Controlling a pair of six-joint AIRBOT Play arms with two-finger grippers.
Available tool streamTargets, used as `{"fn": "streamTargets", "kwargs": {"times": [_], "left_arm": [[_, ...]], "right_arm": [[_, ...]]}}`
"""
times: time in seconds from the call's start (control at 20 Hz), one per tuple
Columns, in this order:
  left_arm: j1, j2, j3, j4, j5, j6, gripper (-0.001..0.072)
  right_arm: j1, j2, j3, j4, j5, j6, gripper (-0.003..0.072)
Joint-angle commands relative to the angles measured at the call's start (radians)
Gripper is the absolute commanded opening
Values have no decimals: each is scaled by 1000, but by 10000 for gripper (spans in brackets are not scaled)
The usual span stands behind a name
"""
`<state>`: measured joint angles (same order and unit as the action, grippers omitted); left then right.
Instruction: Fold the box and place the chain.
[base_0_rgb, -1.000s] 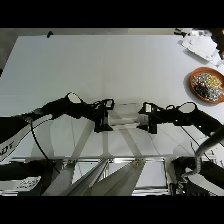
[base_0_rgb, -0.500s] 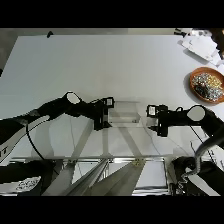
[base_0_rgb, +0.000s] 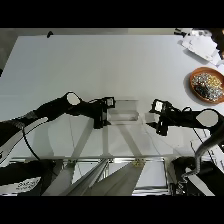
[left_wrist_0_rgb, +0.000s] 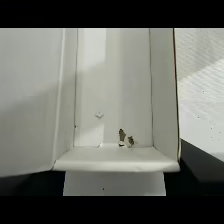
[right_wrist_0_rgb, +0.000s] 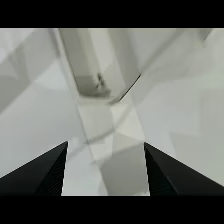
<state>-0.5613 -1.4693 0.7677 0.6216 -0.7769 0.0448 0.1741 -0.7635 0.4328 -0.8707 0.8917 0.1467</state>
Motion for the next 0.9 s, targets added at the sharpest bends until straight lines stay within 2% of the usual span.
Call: {"fn": "streamTargets", "kwargs": {"times": [0.0, 0.15, 0.2, 0.6, 0.65, 0.75, 0.8, 0.85], "left_arm": [[-24, -19, 0, 21, 25, -1, 372], [-26, -33, 0, 18, 24, -1, 361], [-26, -37, 0, 16, 21, -1, 330], [-26, -67, 0, -7, 13, -9, 334], [-26, -67, 0, -7, 14, -19, 334], [-26, -67, 0, -6, 13, -28, 334], [-26, -67, 0, -6, 13, -27, 334], [-26, -67, 0, -6, 14, -27, 334]], "right_arm": [[0, 12, 1, 106, -54, 2, 504], [0, 12, 1, 113, -59, 2, 504], [0, 12, 1, 116, -61, 2, 504], [0, 12, 1, 187, -68, 2, 501], [0, 12, 1, 213, -68, 2, 440], [0, 11, 1, 296, -55, 2, 73], [1, 11, 1, 336, -50, -3, 11], [7, 11, 1, 372, -53, -23, 11]]}}
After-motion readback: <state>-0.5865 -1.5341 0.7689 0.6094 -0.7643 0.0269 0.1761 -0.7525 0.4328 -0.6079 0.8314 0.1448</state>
